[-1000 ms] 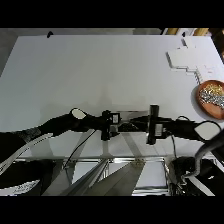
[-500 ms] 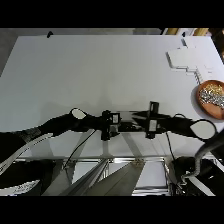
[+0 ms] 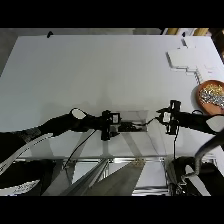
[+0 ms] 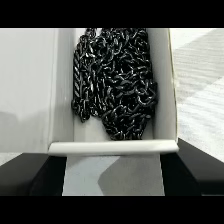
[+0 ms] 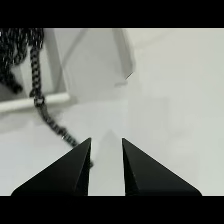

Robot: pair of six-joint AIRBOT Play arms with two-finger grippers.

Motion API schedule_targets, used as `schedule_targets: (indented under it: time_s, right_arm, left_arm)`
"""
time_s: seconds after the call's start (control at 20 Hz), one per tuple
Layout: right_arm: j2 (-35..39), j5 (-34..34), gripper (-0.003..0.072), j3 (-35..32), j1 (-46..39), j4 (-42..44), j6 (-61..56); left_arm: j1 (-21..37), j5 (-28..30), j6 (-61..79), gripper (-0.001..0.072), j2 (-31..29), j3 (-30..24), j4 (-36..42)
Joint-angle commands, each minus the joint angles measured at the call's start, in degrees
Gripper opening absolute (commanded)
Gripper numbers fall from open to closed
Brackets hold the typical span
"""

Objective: Fold the box and place the chain.

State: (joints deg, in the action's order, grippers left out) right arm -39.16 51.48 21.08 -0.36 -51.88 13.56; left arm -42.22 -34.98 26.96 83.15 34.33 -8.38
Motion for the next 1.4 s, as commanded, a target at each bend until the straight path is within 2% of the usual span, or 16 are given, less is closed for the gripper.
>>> schedule_targets:
  time_s: [0.0,0.3,0.55,0.8,0.85,0.95,1.0,1.15,1.35]
  right_arm:
    - [-6.51,-1.03,0.0239,-0.02,-1.49,-2.91,2.23]
    - [-15.65,-6.01,0.0258,-0.02,-1.49,-1.2,12.37]
    - [-21.07,-8.11,0.0258,-0.02,-1.49,5.88,21.62]
    - [-23.85,-9.62,0.0256,-0.02,-1.49,6.23,22.49]
    - [-23.82,-9.55,0.0218,-0.02,-1.49,5.7,22.43]
    - [-23.76,-8.35,0.005,-0.02,-1.49,3.85,19.34]
    - [-23.34,-7.43,0.0016,-0.02,-1.49,2.56,17.99]
    - [-18.64,-5.29,0.0015,-0.02,-1.49,-1.88,13.46]
    - [-8.5,-1.38,0.0016,-0.02,-1.49,-2.32,6.56]
  left_arm:
    - [-0.02,0.0,0.0,0.0333,-0.02,-0.02,0.0]
    - [-0.02,0.0,0.0,0.0333,-0.04,-0.02,0.0]
    - [-0.02,0.0,0.0,0.0333,-0.04,-0.02,0.0]
    - [-0.02,0.0,0.0,0.0333,-0.04,-0.02,0.0]
    - [-0.02,0.02,0.0,0.0333,-0.04,-0.02,0.0]
    - [0.0,0.02,0.0,0.0333,-0.04,-0.02,0.0]
    - [0.0,0.0,0.0,0.0333,-0.04,-0.02,0.0]
    - [-0.02,0.0,0.0,0.0333,-0.04,-0.02,0.0]
    - [-0.02,0.02,0.0,0.0333,-0.04,-0.02,0.0]
